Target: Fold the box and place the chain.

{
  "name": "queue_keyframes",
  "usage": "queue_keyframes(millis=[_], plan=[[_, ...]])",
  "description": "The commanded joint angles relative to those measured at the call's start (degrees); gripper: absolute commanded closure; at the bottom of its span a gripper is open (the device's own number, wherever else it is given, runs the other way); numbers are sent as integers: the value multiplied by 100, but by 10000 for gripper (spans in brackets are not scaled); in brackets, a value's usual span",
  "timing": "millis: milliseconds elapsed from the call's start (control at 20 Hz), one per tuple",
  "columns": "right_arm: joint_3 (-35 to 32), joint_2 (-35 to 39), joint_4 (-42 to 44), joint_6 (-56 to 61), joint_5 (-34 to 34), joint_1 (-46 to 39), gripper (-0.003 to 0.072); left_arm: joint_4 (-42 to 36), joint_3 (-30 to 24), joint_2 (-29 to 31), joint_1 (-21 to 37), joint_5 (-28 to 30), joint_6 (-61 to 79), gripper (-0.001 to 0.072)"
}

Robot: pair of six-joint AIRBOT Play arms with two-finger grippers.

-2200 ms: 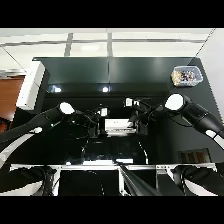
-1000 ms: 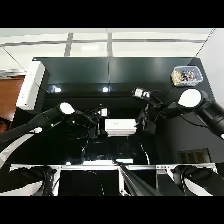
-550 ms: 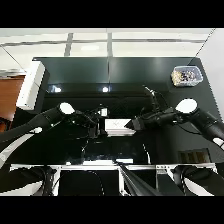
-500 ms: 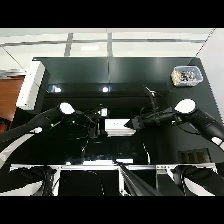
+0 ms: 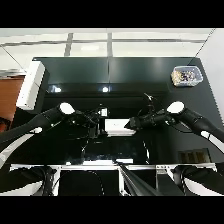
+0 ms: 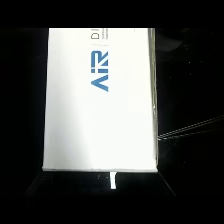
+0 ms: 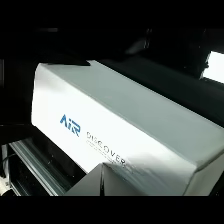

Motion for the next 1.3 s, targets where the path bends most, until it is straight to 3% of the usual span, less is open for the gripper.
queue_keyframes(millis=[0, 400, 650, 700, 750, 900, 1050, 1250], plan=[[-11, -48, -247, 70, -44, 0, 673, -4, 0, -2, 4, 0, -11, 247], [79, 15, 2, -72, 219, -13, 673, -7, 0, -2, 4, -2, -11, 247], [748, 901, -282, -236, 2041, -769, 673, -2, 9, 2, 17, 9, -20, 240], [826, 1176, -546, -223, 2282, -1067, 673, 20, 37, 9, 17, 4, -24, 146], [852, 1480, -868, -140, 2435, -1440, 674, 31, 72, 28, 17, 0, -101, -8], [852, 2170, -1847, 57, 2638, -2516, 673, 745, 284, 212, 31, -225, -710, -5], [848, 2371, -2173, 79, 2763, -3211, 673, 1508, 522, 608, 39, -901, -1410, -5], [831, 2371, -2144, 76, 2369, -3335, 673, 833, 894, 780, -254, -988, -1506, 4]])
